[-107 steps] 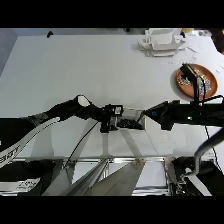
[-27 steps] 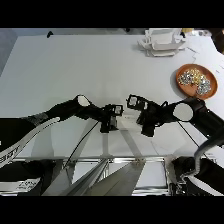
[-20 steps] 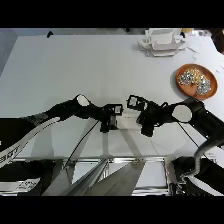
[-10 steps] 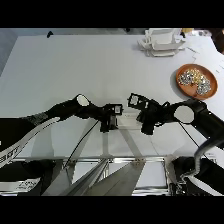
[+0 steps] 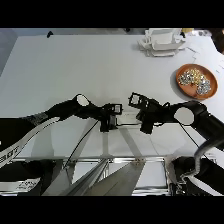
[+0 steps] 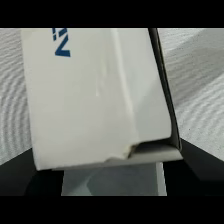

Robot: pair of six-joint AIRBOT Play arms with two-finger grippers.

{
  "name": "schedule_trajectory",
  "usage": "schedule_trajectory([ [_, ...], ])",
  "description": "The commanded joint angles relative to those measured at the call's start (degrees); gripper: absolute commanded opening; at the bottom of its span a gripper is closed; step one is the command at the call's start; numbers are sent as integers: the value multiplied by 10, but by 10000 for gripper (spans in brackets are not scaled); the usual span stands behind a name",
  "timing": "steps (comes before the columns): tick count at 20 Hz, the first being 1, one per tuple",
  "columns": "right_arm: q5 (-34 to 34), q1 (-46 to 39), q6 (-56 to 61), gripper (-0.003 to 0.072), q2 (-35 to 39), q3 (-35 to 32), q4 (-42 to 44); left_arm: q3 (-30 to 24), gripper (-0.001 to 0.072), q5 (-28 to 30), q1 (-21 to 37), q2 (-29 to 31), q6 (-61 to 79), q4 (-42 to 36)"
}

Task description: Fold the box and place the chain.

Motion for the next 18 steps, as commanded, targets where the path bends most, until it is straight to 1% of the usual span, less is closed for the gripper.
schedule_trajectory([
  [1, -11, 0, 0, 57, 0, -5, 22, 0, 148, 0, 0, 0, 1, 1],
  [4, -14, 0, 0, 58, 0, -5, 61, 0, 148, 0, 0, 0, 1, 0],
  [6, -19, 0, 3, 58, 0, -5, 69, 0, 148, 0, 0, 0, 1, 1],
  [10, -44, 0, 37, 57, 0, -5, 68, 0, 148, 0, 0, 0, 1, 0],
  [15, -42, 0, 34, 61, 0, -18, 68, 0, 148, 0, 0, 0, 1, 0],
  [16, -39, 0, 28, 67, 0, -27, 68, 0, 148, 0, 0, 0, 1, 0],
  [17, -34, 0, 28, 104, 0, -35, 68, 0, 148, 0, 0, 0, 1, 1],
  [18, -28, 0, 28, 111, 0, -40, 68, 0, 148, 0, 0, 0, 1, 1],
])
